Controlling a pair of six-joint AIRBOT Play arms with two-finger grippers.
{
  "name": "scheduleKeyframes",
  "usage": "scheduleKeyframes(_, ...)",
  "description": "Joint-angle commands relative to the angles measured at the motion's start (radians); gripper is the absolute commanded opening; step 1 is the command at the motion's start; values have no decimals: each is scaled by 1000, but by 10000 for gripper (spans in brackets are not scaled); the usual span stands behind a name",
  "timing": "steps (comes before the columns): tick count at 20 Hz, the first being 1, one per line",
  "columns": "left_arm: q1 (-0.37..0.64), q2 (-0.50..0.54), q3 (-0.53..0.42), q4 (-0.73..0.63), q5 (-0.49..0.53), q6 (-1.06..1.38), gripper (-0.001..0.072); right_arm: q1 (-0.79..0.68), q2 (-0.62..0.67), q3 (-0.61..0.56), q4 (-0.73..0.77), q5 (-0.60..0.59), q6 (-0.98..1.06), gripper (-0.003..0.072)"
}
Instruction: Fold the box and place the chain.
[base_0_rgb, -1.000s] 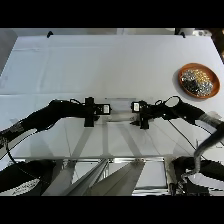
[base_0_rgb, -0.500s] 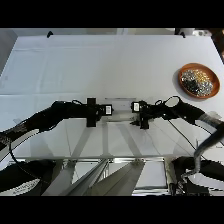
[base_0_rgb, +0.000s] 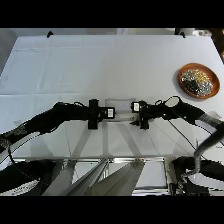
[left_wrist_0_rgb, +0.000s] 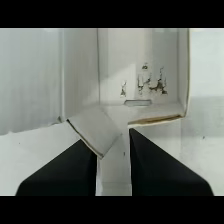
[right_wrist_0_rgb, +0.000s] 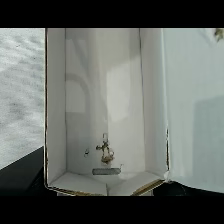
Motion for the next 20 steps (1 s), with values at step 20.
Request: scheduleKeyframes(20,-54,8,-1,-79,-68,0,136,1,0,-1,0,0,0,398)
